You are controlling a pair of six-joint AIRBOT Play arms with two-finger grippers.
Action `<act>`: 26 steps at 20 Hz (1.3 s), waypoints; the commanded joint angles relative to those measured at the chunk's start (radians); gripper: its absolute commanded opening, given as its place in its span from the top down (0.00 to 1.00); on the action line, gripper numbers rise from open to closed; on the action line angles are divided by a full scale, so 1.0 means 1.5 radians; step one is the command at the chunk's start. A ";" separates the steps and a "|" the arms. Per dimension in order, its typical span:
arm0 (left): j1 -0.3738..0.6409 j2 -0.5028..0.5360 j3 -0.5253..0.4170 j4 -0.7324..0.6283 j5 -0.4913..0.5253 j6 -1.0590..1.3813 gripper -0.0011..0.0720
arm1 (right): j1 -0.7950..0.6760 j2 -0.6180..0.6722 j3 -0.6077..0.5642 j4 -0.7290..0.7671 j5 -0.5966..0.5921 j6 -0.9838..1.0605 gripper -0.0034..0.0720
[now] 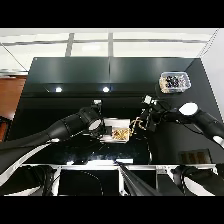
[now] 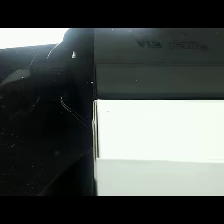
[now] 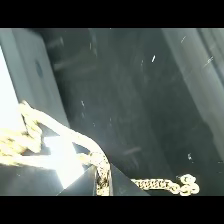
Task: Fold the box and place the chain.
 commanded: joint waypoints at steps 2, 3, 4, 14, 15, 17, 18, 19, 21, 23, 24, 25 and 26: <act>0.000 0.000 0.000 0.000 0.000 0.000 0.95 | 0.000 0.156 0.027 -0.005 0.127 0.208 0.94; 0.000 0.000 0.000 0.000 0.001 0.000 0.95 | 0.000 0.188 0.048 -0.003 0.167 0.252 0.94; 0.000 0.000 0.000 0.000 0.001 0.000 0.95 | 0.000 0.217 0.074 0.003 0.200 0.293 0.94; 0.000 0.000 0.000 0.000 0.001 0.000 0.95 | 0.021 0.254 0.228 0.253 0.273 0.433 0.94; 0.000 0.000 0.000 0.000 0.001 0.000 0.95 | 0.041 0.248 0.225 0.211 0.267 0.448 0.94; 0.000 0.000 0.000 0.000 0.001 0.000 0.95 | 0.090 0.227 0.209 0.124 0.245 0.485 0.94; 0.000 0.000 0.000 0.000 0.001 0.000 0.95 | 0.113 0.210 0.197 0.093 0.235 0.494 0.94; 0.000 0.000 0.000 0.000 0.001 0.000 0.95 | 0.131 0.190 0.185 0.081 0.223 0.500 0.94; 0.000 0.000 0.000 0.000 0.001 0.000 0.95 | 0.165 0.144 0.157 0.081 0.189 0.501 0.94; 0.000 0.000 0.000 0.000 0.001 0.000 0.95 | 0.183 0.098 0.144 0.071 0.164 0.503 0.93; 0.000 0.000 0.000 0.000 0.001 0.000 0.95 | 0.179 0.082 0.144 0.051 0.152 0.523 0.67; 0.000 0.000 0.000 0.000 0.001 0.000 0.95 | 0.166 0.080 0.144 0.030 0.139 0.552 0.35; 0.000 0.000 0.000 0.000 0.001 0.000 0.95 | 0.139 0.083 0.145 0.011 0.137 0.551 0.29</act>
